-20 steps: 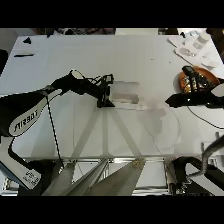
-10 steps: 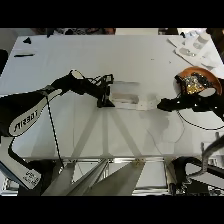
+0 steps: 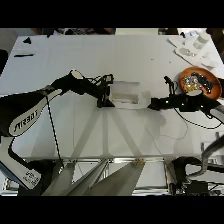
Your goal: Fold the box and place the chain.
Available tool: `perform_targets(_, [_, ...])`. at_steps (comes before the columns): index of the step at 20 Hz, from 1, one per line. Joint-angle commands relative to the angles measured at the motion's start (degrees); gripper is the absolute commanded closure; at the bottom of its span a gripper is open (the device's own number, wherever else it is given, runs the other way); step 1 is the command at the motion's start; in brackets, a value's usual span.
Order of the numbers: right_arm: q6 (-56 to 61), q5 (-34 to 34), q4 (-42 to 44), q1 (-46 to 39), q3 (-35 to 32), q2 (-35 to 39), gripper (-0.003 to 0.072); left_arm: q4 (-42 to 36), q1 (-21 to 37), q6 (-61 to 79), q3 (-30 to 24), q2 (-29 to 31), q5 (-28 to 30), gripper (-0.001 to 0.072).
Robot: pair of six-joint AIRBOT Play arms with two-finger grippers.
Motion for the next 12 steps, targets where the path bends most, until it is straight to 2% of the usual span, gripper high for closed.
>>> perform_targets(1, [-2.7,0.3,6.4,1.2,0.0,0.0,0.0649,0.0,0.0,0.0,0.0,0.0,0.0,0.0453])
perform_targets(2, [-2.7,1.2,7.0,1.2,0.0,0.2,0.06,0.0,0.0,0.0,0.0,0.0,0.0,0.0453])
perform_targets(4, [-2.7,2.1,8.0,1.2,0.0,0.9,0.0576,0.0,0.0,0.0,0.0,0.0,0.0,0.0453])
perform_targets(6, [-2.6,2.0,9.2,1.2,0.0,1.9,0.0462,0.0,0.0,0.0,0.0,0.0,0.0,0.0453])
perform_targets(11, [-3.3,4.0,13.3,1.2,0.0,3.2,0.0447,0.0,0.0,0.0,0.0,0.0,0.0,0.0453])
perform_targets(12, [-3.6,4.6,13.5,1.2,0.0,3.2,0.0415,0.0,0.0,0.0,0.0,0.0,0.0,0.0453])
